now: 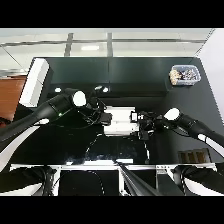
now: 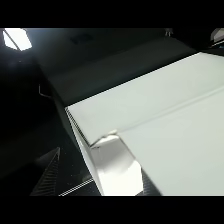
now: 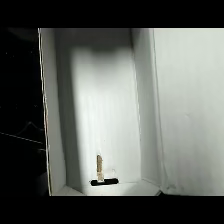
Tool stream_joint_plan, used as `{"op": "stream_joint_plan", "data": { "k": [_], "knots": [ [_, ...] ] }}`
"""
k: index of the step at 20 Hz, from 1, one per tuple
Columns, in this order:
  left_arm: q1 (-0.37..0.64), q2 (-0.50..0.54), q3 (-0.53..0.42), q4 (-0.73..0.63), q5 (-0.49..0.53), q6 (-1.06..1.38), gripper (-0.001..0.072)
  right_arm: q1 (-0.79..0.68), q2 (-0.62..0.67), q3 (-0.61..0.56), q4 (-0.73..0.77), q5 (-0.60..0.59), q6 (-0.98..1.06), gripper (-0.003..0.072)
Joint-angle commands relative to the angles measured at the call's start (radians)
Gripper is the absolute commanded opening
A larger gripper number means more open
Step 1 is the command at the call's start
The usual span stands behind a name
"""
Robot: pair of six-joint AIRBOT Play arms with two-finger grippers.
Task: Fold the box and place the chain.
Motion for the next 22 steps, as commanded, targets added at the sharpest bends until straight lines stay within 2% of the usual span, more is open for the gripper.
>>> {"op": "stream_joint_plan", "data": {
  "k": [1, 5, 16, 19, 21, 22],
  "knots": [
    [0.013, 0.0, 0.002, -0.084, 0.008, 0.035, 0.0569, 0.0, 0.0, 0.0, 0.0, 0.0, 0.0, 0.0415],
    [0.047, 0.0, 0.002, -0.207, 0.006, 0.112, 0.0569, 0.0, 0.0, 0.0, 0.0, 0.0, 0.0, 0.0415],
    [0.025, -0.006, 0.001, -0.189, -0.003, 0.102, 0.0569, 0.0, 0.0, 0.0, 0.0, 0.0, 0.0, 0.0415],
    [0.019, -0.008, 0.001, -0.124, -0.005, 0.059, 0.057, 0.0, 0.0, 0.0, 0.0, 0.0, 0.0, 0.0415],
    [0.018, -0.007, 0.002, -0.113, -0.005, 0.059, 0.072, 0.0, 0.0, 0.0, 0.0, 0.0, 0.001, 0.0416],
    [0.018, -0.007, 0.002, -0.113, -0.005, 0.059, 0.072, 0.0, 0.0, 0.0, 0.0, 0.0, 0.001, 0.0415]
  ]
}}
